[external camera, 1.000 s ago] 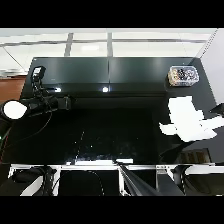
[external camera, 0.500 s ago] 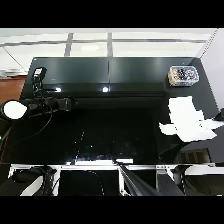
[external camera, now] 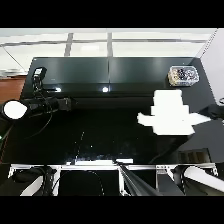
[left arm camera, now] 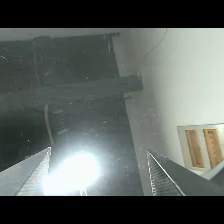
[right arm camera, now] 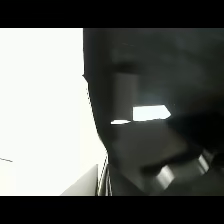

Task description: Fold the box and place the chain.

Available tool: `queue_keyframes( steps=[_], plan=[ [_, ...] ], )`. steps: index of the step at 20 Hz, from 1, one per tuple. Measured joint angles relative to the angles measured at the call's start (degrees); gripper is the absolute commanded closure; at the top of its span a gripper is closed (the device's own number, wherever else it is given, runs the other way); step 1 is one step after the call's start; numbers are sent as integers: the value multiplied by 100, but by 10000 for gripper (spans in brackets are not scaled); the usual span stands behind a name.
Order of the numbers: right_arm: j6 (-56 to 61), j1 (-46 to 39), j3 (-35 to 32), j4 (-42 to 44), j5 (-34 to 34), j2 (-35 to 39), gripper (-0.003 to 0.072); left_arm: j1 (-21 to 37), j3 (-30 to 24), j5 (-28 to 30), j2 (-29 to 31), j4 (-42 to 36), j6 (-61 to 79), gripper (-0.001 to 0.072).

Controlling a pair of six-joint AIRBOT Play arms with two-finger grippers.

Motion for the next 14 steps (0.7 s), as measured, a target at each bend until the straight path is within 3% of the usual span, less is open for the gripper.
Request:
queue_keyframes(
  steps=[4, 7, 11, 14],
  plan=[
    [33, 1526, -1419, 1436, -968, 1235, 665, 0, -7, 13, -144, -22, -2, 7],
    [212, 3171, -2308, 2166, -2415, 1803, 665, -22, -7, -2, -389, -179, -2, 7],
    [673, 5163, -2817, 2575, -4256, 2050, 666, -131, 11, 94, -815, -553, 109, 7],
    [885, 6022, -2938, 2675, -4979, 2105, 665, -125, 175, -35, -1263, -1163, 603, 8]
  ],
)
